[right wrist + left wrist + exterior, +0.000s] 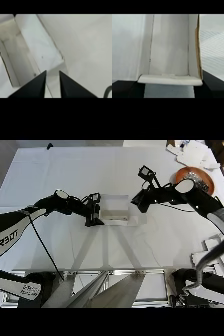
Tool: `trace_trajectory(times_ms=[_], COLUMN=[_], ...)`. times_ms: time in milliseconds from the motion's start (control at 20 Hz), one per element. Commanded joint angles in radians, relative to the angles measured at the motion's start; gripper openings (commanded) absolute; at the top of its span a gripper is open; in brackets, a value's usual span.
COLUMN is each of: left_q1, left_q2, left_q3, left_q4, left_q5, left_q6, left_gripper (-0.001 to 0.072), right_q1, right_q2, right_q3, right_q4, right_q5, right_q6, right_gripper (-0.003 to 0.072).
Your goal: Fold the box and place the chain.
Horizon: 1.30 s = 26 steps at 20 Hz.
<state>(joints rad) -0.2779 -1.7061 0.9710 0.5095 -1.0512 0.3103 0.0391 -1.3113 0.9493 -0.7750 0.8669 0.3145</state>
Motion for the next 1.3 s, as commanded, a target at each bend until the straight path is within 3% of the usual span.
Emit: trace_trajectory(times_ms=[0,250,450,750,1250], left_q1=[0.000,0.000,0.000,0.000,0.000], left_q2=[0.000,0.000,0.000,0.000,0.000], left_q3=[0.000,0.000,0.000,0.000,0.000], left_q4=[0.000,0.000,0.000,0.000,0.000], left_q5=[0.000,0.000,0.000,0.000,0.000], left_q6=[-0.001,-0.001,-0.001,-0.001,-0.001], left_gripper=[0.0392,0.0392,0.0392,0.0392,0.0392], right_q1=[-0.021,-0.020,-0.019,0.023,0.047], right_q2=[0.035,0.009,-0.045,-0.143,-0.169], right_q3=[-0.015,-0.126,-0.140,-0.140,-0.140], right_q4=[-0.232,-0.070,0.088,0.164,0.182], right_q5=[0.061,0.054,0.011,0.003,-0.029], right_q6=[-0.018,-0.461,-0.536,-0.593,-0.616], right_gripper=[0.0393,0.0420,0.0420,0.0405,0.0188])
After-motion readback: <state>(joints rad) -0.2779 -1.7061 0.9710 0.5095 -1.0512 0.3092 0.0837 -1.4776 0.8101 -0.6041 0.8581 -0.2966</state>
